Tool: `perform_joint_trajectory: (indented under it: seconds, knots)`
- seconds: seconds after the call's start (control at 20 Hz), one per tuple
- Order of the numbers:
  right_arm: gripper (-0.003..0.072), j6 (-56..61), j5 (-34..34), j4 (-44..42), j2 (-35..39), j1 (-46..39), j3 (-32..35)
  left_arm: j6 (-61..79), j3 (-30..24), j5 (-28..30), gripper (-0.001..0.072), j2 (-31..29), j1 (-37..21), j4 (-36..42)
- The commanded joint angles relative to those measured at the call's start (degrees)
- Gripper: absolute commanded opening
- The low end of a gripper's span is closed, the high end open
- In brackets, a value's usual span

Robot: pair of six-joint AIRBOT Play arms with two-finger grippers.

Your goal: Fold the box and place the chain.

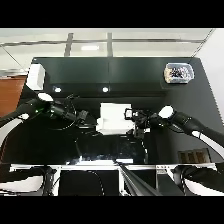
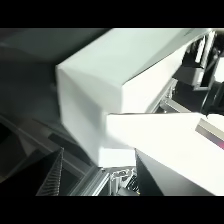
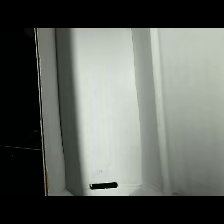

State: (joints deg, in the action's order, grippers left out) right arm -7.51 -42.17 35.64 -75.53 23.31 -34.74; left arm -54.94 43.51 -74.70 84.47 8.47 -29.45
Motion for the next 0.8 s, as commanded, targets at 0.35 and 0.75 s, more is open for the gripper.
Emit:
perform_joint_trajectory:
  seconds: [0.35, 0.75]
  knots:
    - [0.0129, 0.02, 0.00, -0.02, -0.04, 0.00, 0.00, -15.56, 6.91, 4.31, 0.0415, 0.04, 9.60, -6.60]
    - [0.0129, 0.02, 0.00, -0.02, -0.04, 0.00, 0.00, -25.49, 10.73, 6.51, 0.0387, 0.04, 13.42, -13.09]
